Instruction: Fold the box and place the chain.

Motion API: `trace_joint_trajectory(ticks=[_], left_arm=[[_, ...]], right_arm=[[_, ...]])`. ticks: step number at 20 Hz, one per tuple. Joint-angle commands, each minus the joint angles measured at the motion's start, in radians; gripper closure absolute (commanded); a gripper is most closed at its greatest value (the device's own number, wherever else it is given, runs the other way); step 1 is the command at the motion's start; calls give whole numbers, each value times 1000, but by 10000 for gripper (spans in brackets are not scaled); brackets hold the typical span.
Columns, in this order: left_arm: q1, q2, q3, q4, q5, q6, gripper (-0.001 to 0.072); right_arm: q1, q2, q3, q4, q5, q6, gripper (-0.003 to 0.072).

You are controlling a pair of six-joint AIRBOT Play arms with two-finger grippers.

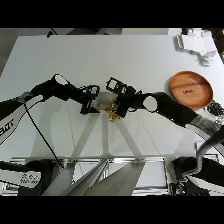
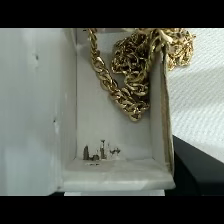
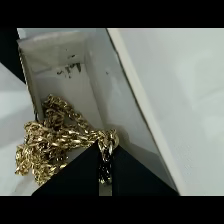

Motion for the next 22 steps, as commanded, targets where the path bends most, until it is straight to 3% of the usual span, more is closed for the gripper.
trace_joint_trajectory(ticks=[1,2,3,7,10,13,15,17,22], left_arm=[[0,0,0,0,0,0,277],[0,0,0,0,0,0,277],[0,0,0,0,0,0,277],[0,0,0,0,0,0,277],[0,0,0,0,0,0,277],[0,0,0,0,0,0,277],[0,0,0,0,0,0,277],[0,0,0,0,0,0,277],[0,0,0,0,0,0,277]], right_arm=[[0,-32,0,3,46,1,519],[0,-32,0,18,53,1,329],[0,-26,0,45,60,1,272],[0,72,1,85,101,1,273],[4,196,0,79,225,3,277],[42,251,-30,-2,325,190,295],[66,239,-77,-38,323,399,277],[108,216,-111,-67,305,510,191],[170,119,-115,-84,187,812,189]])
